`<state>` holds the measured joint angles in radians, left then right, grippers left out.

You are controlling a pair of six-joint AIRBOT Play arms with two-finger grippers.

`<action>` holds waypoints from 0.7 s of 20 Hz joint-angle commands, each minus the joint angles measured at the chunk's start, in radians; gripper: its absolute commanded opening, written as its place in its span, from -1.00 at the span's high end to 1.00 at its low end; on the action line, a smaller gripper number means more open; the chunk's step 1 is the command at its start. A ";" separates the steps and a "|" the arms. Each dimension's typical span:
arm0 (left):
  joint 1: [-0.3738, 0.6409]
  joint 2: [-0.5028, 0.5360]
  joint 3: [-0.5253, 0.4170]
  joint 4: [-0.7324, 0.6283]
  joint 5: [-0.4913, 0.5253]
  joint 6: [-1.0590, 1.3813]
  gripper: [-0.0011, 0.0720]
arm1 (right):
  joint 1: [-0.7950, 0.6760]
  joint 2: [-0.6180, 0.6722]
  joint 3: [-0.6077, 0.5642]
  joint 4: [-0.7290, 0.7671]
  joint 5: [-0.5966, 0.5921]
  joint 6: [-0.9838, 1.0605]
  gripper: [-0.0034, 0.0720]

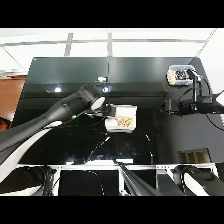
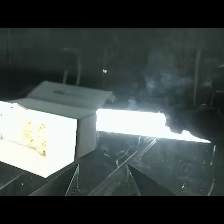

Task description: Fold the box and place the chain.

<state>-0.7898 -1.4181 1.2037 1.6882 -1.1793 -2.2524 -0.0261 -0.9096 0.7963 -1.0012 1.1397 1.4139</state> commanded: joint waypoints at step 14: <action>0.473 0.106 -0.532 -1.169 0.110 2.138 -1.00 | -0.001 0.000 0.001 -0.005 -0.097 -0.001 -0.03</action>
<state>-0.2974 -1.2564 0.6773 0.7177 -1.0386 -0.7532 -0.0261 -0.9096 0.7963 -1.0065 1.0481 1.4128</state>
